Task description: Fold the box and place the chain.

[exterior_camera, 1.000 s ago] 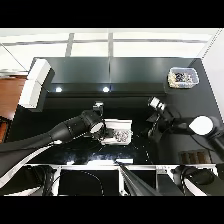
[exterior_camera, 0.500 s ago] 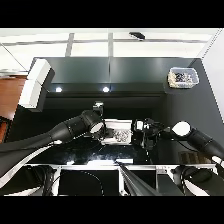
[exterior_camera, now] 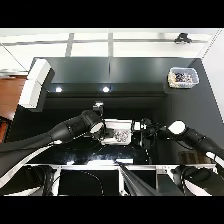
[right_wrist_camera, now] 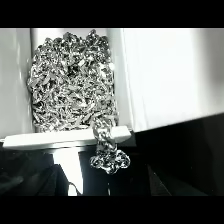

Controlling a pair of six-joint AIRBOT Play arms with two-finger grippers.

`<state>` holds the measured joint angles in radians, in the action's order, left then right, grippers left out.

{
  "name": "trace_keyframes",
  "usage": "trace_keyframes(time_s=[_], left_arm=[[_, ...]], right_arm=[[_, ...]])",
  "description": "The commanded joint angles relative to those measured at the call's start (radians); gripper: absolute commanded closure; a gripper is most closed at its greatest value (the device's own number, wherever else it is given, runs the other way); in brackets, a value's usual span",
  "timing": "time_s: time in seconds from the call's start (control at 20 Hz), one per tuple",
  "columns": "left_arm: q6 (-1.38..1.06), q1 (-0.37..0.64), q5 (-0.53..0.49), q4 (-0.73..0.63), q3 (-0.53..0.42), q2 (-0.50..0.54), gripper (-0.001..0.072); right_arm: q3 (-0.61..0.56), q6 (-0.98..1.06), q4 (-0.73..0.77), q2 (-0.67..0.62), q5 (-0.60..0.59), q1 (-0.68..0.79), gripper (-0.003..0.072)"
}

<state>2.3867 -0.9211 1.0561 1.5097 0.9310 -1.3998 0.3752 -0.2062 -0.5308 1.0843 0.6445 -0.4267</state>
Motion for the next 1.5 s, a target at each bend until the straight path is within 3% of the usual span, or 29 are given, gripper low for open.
trace_keyframes(time_s=[0.0,0.05,0.1,0.25,0.3,0.4,0.7,1.05,1.2,1.35,1.4,1.45], left_arm=[[0.0,0.0,0.0,0.0,0.0,0.0,0.0677],[0.0,0.0,0.0,0.0,0.0,0.0,0.0677],[0.0,0.0,0.0,0.0,0.0,0.0,0.0677],[0.0,0.0,0.0,0.0,0.0,0.0,0.0677],[0.0,0.0,0.0,0.0,0.0,0.0,0.0677],[0.0,0.0,0.0,0.0,0.0,0.0,0.0677],[0.0,0.0,0.0,0.0,0.0,0.0,0.0677],[0.0,0.0,0.0,0.0,0.0,0.0,0.0677],[0.0,0.0,0.0,0.0,0.0,0.0,0.0677],[0.0,0.0,-0.001,0.0,0.0,0.0,0.0676],[0.0,0.0,-0.001,0.0,0.0,0.0,0.0677],[0.0,0.0,-0.001,0.0,0.0,0.0,0.0677]], right_arm=[[0.002,0.006,0.004,0.01,-0.048,-0.023,0.0134],[0.002,0.011,0.002,0.01,-0.048,-0.024,0.0276],[0.002,0.011,0.002,0.012,-0.047,-0.024,0.0323],[0.002,0.012,0.002,0.012,-0.047,-0.024,0.0356],[0.002,0.012,0.002,0.012,-0.043,-0.024,0.0557],[0.002,0.02,0.002,0.012,-0.043,-0.024,0.06],[0.006,0.272,-0.074,-0.059,-0.022,-0.011,0.0621],[0.096,0.631,-0.177,-0.332,0.301,0.074,0.0621],[0.142,0.727,-0.032,-0.357,0.338,0.064,0.0617],[0.142,0.737,0.101,-0.352,0.263,0.001,0.0614],[0.142,0.76,0.099,-0.343,0.225,-0.024,0.0539],[0.142,0.78,0.088,-0.336,0.194,-0.04,0.0372]])
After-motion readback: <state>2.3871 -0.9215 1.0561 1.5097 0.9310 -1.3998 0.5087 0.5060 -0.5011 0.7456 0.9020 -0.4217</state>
